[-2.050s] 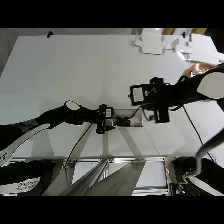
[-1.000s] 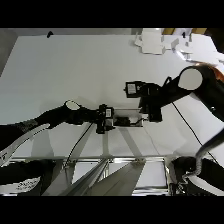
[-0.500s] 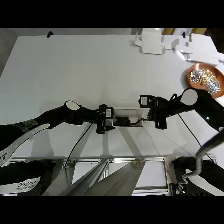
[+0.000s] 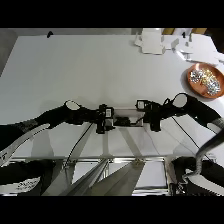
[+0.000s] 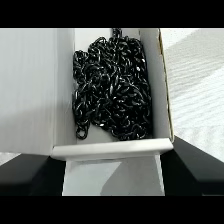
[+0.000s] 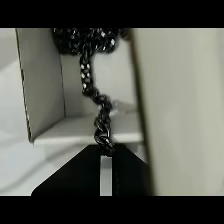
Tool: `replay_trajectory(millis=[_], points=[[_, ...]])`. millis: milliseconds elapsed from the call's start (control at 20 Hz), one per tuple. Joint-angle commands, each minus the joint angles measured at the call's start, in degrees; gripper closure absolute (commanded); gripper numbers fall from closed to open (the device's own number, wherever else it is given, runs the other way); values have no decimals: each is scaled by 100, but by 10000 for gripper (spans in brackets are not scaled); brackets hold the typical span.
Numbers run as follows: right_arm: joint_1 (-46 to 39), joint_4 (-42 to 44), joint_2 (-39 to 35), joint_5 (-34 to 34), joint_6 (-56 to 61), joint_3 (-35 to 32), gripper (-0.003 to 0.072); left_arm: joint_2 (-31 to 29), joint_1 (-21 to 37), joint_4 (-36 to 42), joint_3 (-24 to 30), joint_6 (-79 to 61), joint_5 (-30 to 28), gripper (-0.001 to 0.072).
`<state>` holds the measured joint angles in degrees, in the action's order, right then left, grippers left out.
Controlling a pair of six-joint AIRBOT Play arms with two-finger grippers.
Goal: Fold the box and place the chain.
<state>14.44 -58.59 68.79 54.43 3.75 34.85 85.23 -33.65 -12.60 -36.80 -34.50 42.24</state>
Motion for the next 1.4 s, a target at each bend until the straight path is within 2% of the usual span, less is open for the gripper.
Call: replay_trajectory(millis=[0, 100, 350, 500, 800, 1000, 1200, 1350], points=[[-4, -1097, -258, 122, 750, 9, 667, -4, 0, -2, 0, 0, 0, 577], [-4, -1563, -581, 573, 1001, 157, 667, -7, 0, -2, 0, 0, 2, 577], [208, -1493, -1421, 1840, 1003, 1069, 667, -4, 0, -2, 0, 0, 0, 577], [651, -1305, -1545, 2291, 1526, 1823, 667, -4, 0, -2, 0, 0, 0, 577], [1674, -546, -1545, 2096, 1729, 2846, 667, -4, 0, -2, 0, 0, 0, 577], [1947, -76, -1541, 1508, 1729, 3027, 667, -4, 0, -2, 0, 0, 0, 577], [1954, -461, -1351, 1617, 1985, 3025, 667, -4, 0, -2, 0, 0, 0, 577], [1952, -1025, -1012, 2041, 2197, 3023, 667, -4, 0, -2, 0, 0, 0, 577]])
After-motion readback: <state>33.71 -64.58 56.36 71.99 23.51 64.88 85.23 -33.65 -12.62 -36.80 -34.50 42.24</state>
